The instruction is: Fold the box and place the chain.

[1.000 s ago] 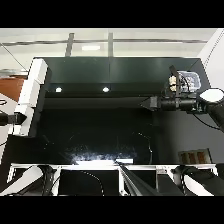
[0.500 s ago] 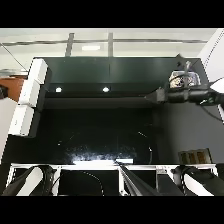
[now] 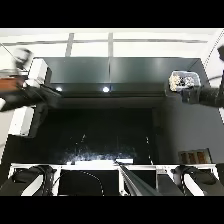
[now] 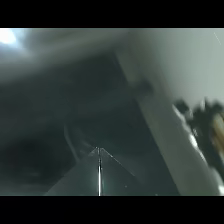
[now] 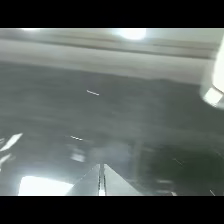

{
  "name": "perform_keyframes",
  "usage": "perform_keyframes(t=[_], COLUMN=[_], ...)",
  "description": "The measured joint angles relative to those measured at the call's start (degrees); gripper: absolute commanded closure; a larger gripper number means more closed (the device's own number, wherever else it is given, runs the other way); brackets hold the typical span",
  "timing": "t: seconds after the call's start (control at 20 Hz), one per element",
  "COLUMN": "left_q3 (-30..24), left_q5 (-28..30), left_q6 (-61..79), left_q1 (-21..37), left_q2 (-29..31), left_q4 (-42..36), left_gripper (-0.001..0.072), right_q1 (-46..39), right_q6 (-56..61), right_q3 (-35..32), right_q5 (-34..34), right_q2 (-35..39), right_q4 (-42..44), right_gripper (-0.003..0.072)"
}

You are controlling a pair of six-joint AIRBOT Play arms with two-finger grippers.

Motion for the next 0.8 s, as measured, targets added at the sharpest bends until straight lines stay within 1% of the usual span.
perform_keyframes(t=[0.05, 0.15, 0.3, 0.5, 0.8], left_q3=[-3.0, -7.5, -9.7, -9.4, -9.3], left_q5=[2.2, 4.8, 6.9, 8.9, 10.7], left_q6=[-2.8, -6.7, -9.7, -11.1, -11.9], left_q1=[-3.5, -7.6, -8.5, -6.9, -6.1], left_q2=[0.2, 0.5, 1.1, 1.7, 1.8], left_q4=[1.6, 3.7, 5.4, 6.1, 6.4], left_gripper=[0.0679, 0.0678, 0.0678, 0.0677, 0.0677], right_q1=[0.0, 0.0, 0.0, 0.0, 0.0], right_q6=[1.5, 3.6, 5.2, 6.0, 6.3], right_q3=[-3.7, -10.3, -15.3, -17.5, -18.2], right_q5=[-2.1, -5.9, -8.7, -10.1, -10.7], right_q2=[1.2, 2.8, 3.8, 4.3, 4.4], right_q4=[-1.8, -4.6, -6.6, -7.8, -8.1], right_gripper=[0.0644, 0.0644, 0.0645, 0.0645, 0.0645])
